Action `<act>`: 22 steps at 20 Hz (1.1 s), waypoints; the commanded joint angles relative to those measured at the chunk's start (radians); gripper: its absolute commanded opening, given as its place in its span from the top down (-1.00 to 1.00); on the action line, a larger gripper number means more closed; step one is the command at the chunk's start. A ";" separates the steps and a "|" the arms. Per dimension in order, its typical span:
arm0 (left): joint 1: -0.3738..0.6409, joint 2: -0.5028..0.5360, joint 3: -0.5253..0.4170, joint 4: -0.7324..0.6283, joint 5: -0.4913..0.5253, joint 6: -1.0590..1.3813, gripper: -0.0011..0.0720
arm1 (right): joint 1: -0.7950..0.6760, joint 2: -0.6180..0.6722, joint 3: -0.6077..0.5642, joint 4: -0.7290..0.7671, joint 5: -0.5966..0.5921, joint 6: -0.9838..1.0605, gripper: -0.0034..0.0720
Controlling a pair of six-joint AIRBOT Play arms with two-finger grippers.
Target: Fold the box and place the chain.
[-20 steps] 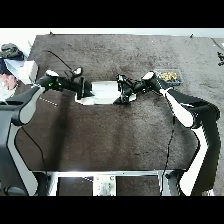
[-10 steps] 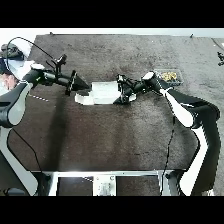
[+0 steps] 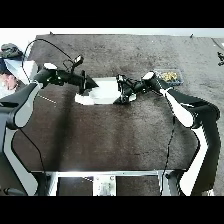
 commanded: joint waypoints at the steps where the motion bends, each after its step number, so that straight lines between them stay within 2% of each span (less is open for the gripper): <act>1: -0.011 -0.003 0.001 -0.039 0.178 -0.016 0.94 | 0.001 -0.001 0.000 0.000 0.000 0.000 -0.16; 4: -0.011 -0.013 -0.006 -0.039 0.260 -0.017 0.94 | 0.001 -0.001 0.000 0.000 0.000 0.001 -0.16; 10: -0.011 -0.013 -0.079 -0.038 0.310 -0.016 0.95 | 0.001 -0.001 0.000 0.000 0.000 0.000 -0.16; 22: -0.010 0.000 -0.100 -0.020 0.321 0.008 0.95 | 0.001 -0.001 0.000 0.000 0.000 0.000 -0.16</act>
